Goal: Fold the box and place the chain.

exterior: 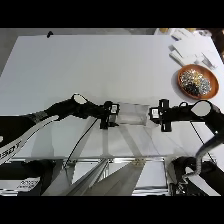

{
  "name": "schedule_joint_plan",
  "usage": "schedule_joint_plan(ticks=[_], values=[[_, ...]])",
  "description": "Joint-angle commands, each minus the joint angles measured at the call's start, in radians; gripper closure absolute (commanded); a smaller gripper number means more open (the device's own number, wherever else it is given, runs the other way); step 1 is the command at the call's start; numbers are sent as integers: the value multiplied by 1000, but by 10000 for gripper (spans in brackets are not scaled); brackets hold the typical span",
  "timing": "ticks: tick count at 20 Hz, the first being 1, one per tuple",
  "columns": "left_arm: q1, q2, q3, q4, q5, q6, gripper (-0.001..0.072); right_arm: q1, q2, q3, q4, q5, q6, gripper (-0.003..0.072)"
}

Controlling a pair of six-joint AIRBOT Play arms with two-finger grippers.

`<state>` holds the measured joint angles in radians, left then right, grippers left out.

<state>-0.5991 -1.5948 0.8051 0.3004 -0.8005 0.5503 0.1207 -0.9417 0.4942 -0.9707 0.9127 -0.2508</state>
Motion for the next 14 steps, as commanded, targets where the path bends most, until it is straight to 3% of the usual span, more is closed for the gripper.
schedule_joint_plan(ticks=[1, 5, 6, 14], values=[[0, 0, 0, 0, 0, 0, 561, 1, -42, -6, 6, -3, -20, 469], [0, 0, 0, 0, 0, 0, 561, 1, -67, -11, 15, 12, -21, 474], [0, 0, 0, 0, 0, 0, 561, 1, -69, -11, 39, 19, -21, 529], [0, 0, 0, 0, 0, 0, 561, 1, -118, -11, 196, 13, -50, 532]])
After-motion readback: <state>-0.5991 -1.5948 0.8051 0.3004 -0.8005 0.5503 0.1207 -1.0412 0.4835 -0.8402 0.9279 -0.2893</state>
